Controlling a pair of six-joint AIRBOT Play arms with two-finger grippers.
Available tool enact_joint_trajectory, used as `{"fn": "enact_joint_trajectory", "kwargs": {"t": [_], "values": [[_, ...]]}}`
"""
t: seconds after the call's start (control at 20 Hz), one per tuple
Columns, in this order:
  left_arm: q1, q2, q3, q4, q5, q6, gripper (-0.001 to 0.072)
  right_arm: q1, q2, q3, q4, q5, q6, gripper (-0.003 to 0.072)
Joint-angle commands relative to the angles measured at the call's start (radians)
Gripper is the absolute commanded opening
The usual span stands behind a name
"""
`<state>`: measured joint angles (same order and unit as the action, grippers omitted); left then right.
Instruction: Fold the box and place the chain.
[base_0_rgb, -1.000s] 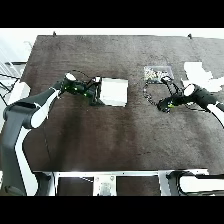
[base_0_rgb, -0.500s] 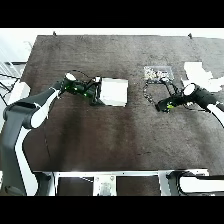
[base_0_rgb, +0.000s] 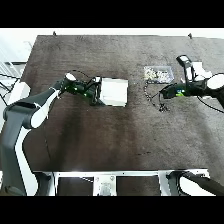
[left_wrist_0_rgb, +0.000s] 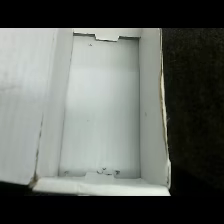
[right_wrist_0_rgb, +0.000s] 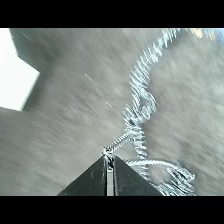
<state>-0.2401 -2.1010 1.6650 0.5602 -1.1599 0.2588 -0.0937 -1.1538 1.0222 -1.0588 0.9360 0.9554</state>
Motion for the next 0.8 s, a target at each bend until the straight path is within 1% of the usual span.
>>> {"fn": "enact_joint_trajectory", "kwargs": {"t": [0.0, 0.1, 0.2, 0.3, 0.45, 0.75], "values": [[0.0, 0.0, 0.0, 0.0, 0.0, 0.0, 0.0628, 0.026, 0.097, 0.01, 0.182, 0.001, -0.022, 0.0013], [0.0, 0.0, 0.0, 0.001, 0.0, 0.0, 0.0628, 0.07, 0.138, 0.041, 0.275, 0.0, -0.026, 0.0012], [0.0, 0.0, 0.0, 0.0, 0.0, 0.0, 0.0628, 0.124, 0.156, 0.104, 0.323, -0.001, -0.026, 0.0013], [0.0, 0.0, 0.0, 0.0, 0.0, 0.0, 0.0628, 0.186, 0.159, 0.179, 0.325, -0.034, -0.026, 0.0012], [0.0, 0.0, 0.0, 0.0, 0.0, 0.0, 0.0627, 0.254, 0.159, 0.251, 0.322, -0.098, -0.026, 0.0012], [0.0, 0.0, 0.0, 0.0, 0.0, 0.0, 0.0628, 0.308, 0.154, 0.263, 0.319, -0.18, -0.026, 0.0012]]}}
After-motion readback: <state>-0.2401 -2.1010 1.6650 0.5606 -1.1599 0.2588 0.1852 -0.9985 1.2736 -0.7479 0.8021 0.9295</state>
